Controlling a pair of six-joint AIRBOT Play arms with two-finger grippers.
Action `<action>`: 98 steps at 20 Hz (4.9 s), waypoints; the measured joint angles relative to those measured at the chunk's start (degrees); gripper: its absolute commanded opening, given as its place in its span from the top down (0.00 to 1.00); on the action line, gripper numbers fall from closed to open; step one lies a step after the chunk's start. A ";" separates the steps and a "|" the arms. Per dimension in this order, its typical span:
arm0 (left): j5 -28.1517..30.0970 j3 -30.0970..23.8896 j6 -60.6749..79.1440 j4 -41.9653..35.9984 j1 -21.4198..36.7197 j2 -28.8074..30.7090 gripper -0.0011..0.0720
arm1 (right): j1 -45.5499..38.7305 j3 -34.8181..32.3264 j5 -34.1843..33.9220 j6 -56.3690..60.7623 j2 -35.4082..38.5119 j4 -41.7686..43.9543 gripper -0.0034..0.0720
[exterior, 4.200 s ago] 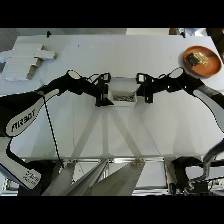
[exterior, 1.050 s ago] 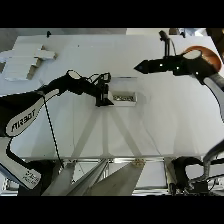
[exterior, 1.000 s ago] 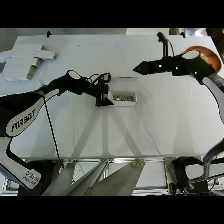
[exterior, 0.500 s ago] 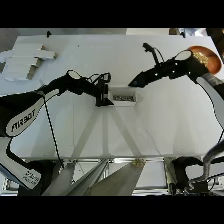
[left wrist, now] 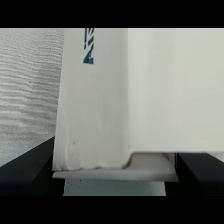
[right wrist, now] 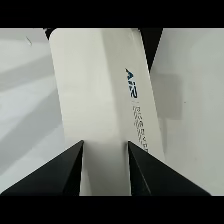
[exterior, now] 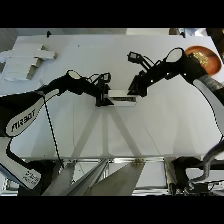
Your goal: Fold the box and place the chain.
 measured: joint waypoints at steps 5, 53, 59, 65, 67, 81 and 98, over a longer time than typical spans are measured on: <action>0.00 0.00 -0.02 0.00 0.00 0.00 0.33 | 3.34 0.00 -5.35 -2.78 0.72 -5.31 0.54; -0.04 -0.02 -0.02 -0.04 -0.02 0.00 0.33 | 9.73 -4.11 -16.85 26.10 9.27 -9.18 0.94; -0.02 -0.02 0.00 -0.02 -0.02 0.00 0.33 | 6.69 -4.11 -17.40 35.01 3.91 2.97 0.94; 0.00 -0.02 0.00 0.00 -0.02 0.00 0.33 | 8.94 -4.11 -17.44 38.34 -3.04 7.89 0.94; -0.02 -0.02 0.15 0.07 -0.02 0.00 0.33 | 9.73 -4.04 -17.53 38.75 -4.35 8.72 0.94; -0.02 -0.04 0.17 0.22 -0.04 0.00 0.33 | 11.45 -5.79 -17.46 39.12 -6.69 6.93 0.94; 0.20 -0.02 -0.07 -0.07 -0.04 -0.02 0.33 | 8.90 -6.69 -24.68 30.25 6.86 8.63 0.94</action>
